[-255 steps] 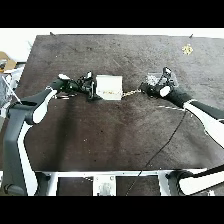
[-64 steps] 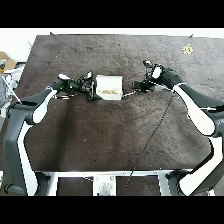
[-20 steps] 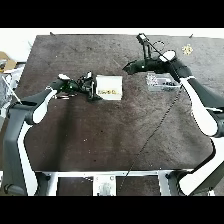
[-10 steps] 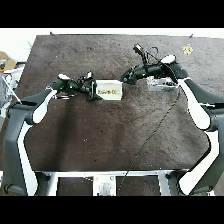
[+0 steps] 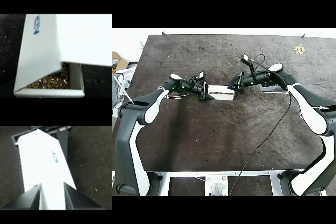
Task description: Fold the box and place the chain.
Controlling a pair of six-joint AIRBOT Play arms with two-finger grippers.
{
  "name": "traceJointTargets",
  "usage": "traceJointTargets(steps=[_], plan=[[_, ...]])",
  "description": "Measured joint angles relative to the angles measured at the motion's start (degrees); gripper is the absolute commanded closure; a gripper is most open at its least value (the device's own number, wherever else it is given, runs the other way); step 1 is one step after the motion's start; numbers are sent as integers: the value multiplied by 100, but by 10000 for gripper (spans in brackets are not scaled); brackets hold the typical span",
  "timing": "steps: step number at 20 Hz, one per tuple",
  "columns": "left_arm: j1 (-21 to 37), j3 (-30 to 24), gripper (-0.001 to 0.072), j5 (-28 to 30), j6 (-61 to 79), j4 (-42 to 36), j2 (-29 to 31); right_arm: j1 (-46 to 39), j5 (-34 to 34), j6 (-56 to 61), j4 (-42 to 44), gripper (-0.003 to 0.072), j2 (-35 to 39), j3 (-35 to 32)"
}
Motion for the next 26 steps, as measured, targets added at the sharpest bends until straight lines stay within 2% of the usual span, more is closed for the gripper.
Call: traceJointTargets(steps=[2, 3, 4, 6, 8, 14, 21, 22, 23, 26], plan=[[0, 0, 248, 0, 0, -2, 0, 90, -146, -442, 216, 354, 35, -175], [0, 0, 248, 0, 0, -2, 0, 140, -223, -625, 278, 268, 44, -234], [0, 0, 248, 0, 0, 0, 0, 184, -286, -767, 345, 238, 52, -271], [0, 0, 248, 0, 0, -2, 0, 232, -396, -979, 433, 239, 59, -321], [0, 0, 248, 0, 0, 0, 0, 256, -472, -1099, 439, 308, 63, -348], [0, 0, 248, 2, 0, -2, 0, 345, -553, -1257, 339, 307, -37, -367], [7, 0, 248, 37, -15, -9, 0, 481, -1069, -1445, 219, 310, -87, -111], [7, 0, 248, 37, -13, -7, 0, 481, -1095, -1445, 219, 431, -92, -63], [4, 0, 248, 39, -15, -9, 0, 483, -1106, -1443, 219, 477, -94, -24], [4, 2, 248, 39, -11, -7, -2, 498, -1143, -1399, 136, 479, -96, 39]])
